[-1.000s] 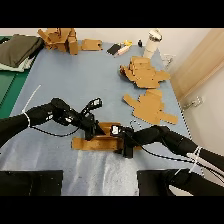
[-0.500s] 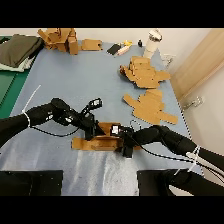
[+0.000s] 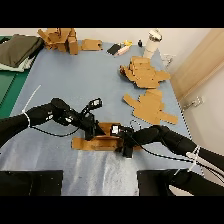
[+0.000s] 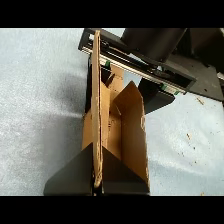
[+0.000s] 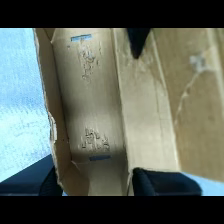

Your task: Fold the box.

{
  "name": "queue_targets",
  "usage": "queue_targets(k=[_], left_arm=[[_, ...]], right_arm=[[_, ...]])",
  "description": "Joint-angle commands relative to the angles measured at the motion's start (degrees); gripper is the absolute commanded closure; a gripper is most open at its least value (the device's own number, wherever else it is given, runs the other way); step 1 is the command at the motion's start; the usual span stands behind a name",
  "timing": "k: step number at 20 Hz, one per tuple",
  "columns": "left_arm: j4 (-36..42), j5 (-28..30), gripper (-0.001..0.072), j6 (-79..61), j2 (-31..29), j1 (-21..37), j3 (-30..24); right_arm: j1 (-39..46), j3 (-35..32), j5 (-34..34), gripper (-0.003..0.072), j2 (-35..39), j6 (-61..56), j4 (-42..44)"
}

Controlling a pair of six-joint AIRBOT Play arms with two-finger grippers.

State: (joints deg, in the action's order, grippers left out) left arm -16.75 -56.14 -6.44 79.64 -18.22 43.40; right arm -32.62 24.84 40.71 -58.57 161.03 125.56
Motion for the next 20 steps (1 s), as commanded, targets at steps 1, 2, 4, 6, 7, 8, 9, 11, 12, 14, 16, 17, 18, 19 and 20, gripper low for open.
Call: queue_targets(k=[1, 2, 4, 6, 7, 8, 9, 11, 12, 14, 16, 17, 18, 19, 20], left_arm=[[0.0, 0.0, 0.0697, 0.0, 0.0, 0.0, 0.0], [0.3, 0.1, 0.0697, 0.0, 0.0, 0.0, 0.0], [1.4, 2.5, 0.0697, -0.2, 0.0, 0.0, 0.0], [1.3, 2.7, 0.0697, -0.2, 0.0, 0.0, 0.0], [1.3, 2.5, 0.0697, -0.1, 0.0, 0.0, 0.0], [1.3, 2.4, 0.0697, 0.1, 0.0, 0.0, 0.0], [1.3, 2.0, 0.0697, 0.5, 0.0, 0.0, 0.0], [1.3, 1.6, 0.0696, 2.0, 0.0, 0.0, 0.0], [1.3, 1.7, 0.0694, 3.6, 0.0, 0.0, 0.0], [1.5, 1.8, 0.0260, 5.2, 0.0, 0.1, 0.0], [1.0, 1.6, 0.0215, 8.0, -0.5, 0.1, 0.0], [0.1, 1.6, 0.0214, 8.6, -1.3, 0.1, 0.0], [-1.4, 1.7, 0.0214, 10.3, -2.6, 0.1, 0.2], [-3.1, 1.7, 0.0214, 12.9, -4.5, 0.5, 0.2], [-5.0, 1.7, 0.0214, 15.7, -6.5, 1.1, 0.2]], right_arm=[[0.0, 0.0, 0.8, 0.0207, 0.0, 0.0, 0.0], [0.0, 0.0, 0.8, 0.0207, 0.0, 0.0, 0.0], [0.0, 0.0, 0.8, 0.0207, 0.0, 0.0, 0.0], [0.0, 0.0, 0.7, 0.0207, 0.0, 0.0, 0.0], [0.0, 0.0, 0.8, 0.0207, 0.0, 0.0, 0.0], [0.0, 0.0, 0.8, 0.0207, 0.0, 0.0, 0.0], [0.0, 0.0, 0.7, 0.0207, 0.0, 0.0, 0.0], [0.0, 0.0, 0.7, 0.0207, 0.0, 0.0, 0.0], [0.0, 0.0, 0.7, 0.0207, 0.0, 0.0, 0.0], [0.0, 0.0, 0.8, 0.0207, 0.0, 0.0, 0.0], [0.0, 0.0, 0.7, 0.0207, 0.0, 0.0, 0.0], [0.0, 0.0, 0.7, 0.0207, 0.0, 0.0, 0.0], [0.0, 0.0, 0.8, 0.0207, 0.0, 0.0, 0.0], [0.0, 0.0, 0.8, 0.0207, 0.0, 0.0, 0.0], [0.0, 0.0, 0.8, 0.0207, 0.0, 0.0, -0.2]])
